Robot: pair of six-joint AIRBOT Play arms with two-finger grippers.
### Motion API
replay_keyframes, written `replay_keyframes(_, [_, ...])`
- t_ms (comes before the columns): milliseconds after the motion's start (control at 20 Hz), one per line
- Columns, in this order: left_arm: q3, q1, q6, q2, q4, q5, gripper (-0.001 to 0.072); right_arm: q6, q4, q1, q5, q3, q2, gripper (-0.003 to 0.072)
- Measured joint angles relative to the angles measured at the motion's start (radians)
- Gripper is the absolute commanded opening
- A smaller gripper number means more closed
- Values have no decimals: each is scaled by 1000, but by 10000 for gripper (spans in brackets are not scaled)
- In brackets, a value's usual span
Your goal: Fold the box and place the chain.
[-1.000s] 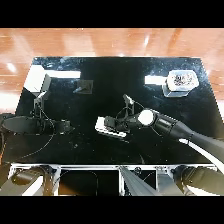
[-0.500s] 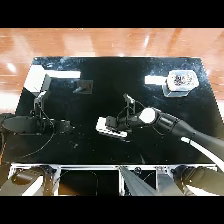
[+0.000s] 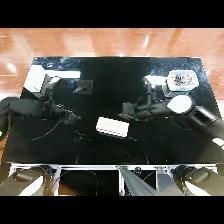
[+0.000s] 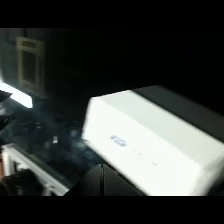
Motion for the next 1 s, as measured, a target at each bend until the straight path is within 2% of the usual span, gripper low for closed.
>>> replay_keyframes(100, [81, -58, 164, -91, -22, 117, 518, -3, -109, -97, 100, 0, 24, 32])
replay_keyframes(150, [110, -90, 241, -127, -26, 140, 548, -4, -156, -148, 140, 0, 31, 32])
replay_keyframes(250, [150, -159, 436, -184, -25, 147, 549, -6, -233, -239, 192, 0, 40, 32])
replay_keyframes(400, [179, -254, 726, -229, -20, 55, 549, -8, -316, -341, 231, 0, 46, 32])
replay_keyframes(600, [200, -354, 890, -259, 13, -98, 547, -10, -396, -402, 253, 0, 48, 32])
replay_keyframes(800, [207, -404, 943, -272, 45, -124, 538, -10, -430, -420, 253, 0, 49, 33])
replay_keyframes(1000, [208, -402, 961, -287, 62, -93, 539, -10, -441, -424, 239, 0, 49, 32])
